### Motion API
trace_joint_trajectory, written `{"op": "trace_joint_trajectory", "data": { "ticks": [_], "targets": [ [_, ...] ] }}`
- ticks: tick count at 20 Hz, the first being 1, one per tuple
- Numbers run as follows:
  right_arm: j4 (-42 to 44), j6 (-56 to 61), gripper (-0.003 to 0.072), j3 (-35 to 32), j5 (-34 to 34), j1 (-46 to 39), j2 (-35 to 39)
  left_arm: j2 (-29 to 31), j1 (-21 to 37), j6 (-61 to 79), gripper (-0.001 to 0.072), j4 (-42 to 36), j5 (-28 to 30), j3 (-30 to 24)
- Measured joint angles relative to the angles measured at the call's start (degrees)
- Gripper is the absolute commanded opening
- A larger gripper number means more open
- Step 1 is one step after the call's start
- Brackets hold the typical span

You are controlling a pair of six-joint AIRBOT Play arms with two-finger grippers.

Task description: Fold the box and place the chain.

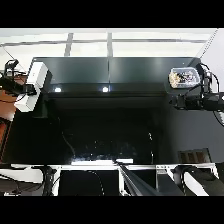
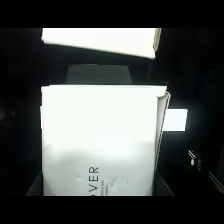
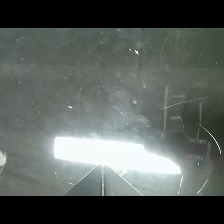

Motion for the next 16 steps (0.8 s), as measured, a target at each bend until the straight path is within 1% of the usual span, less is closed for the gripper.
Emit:
{"op": "trace_joint_trajectory", "data": {
  "ticks": [1,2,6,7,8,11,14,15,16],
  "targets": [
    [0.0,0.0,0.0014,0.0,0.0,0.0,0.0,-0.7,0.0,0.0,0.0376,-0.5,0.1,0.5],
    [0.0,0.0,0.0013,0.0,-0.2,0.0,0.0,-1.4,0.0,0.0,0.0423,-1.0,0.3,0.9],
    [0.0,0.5,0.0014,0.0,-0.2,0.0,0.0,-2.6,0.0,0.0,0.0429,-1.9,1.8,1.6],
    [0.0,0.5,0.0014,0.0,-0.2,0.0,0.0,-2.8,-0.1,0.0,0.0586,-2.1,2.3,1.7],
    [0.0,0.6,0.0013,0.0,-0.2,0.0,0.0,-2.9,-0.1,-0.1,0.0711,-2.3,2.9,1.7],
    [0.0,0.8,0.0013,0.0,-0.1,0.0,0.0,-2.6,-0.1,-0.4,0.0709,-2.6,2.3,3.1],
    [0.0,0.9,0.0014,0.0,-0.2,0.0,0.0,-1.2,-0.1,-0.9,0.0705,-2.7,-1.8,7.9],
    [0.0,0.9,0.0014,0.0,-0.3,0.1,0.0,-0.7,-0.1,-0.9,0.0670,-2.7,-4.0,10.3],
    [0.0,0.9,0.0014,0.0,-0.4,0.3,0.0,0.0,-0.1,-1.3,0.0512,-2.6,-6.1,12.6]
  ]
}}
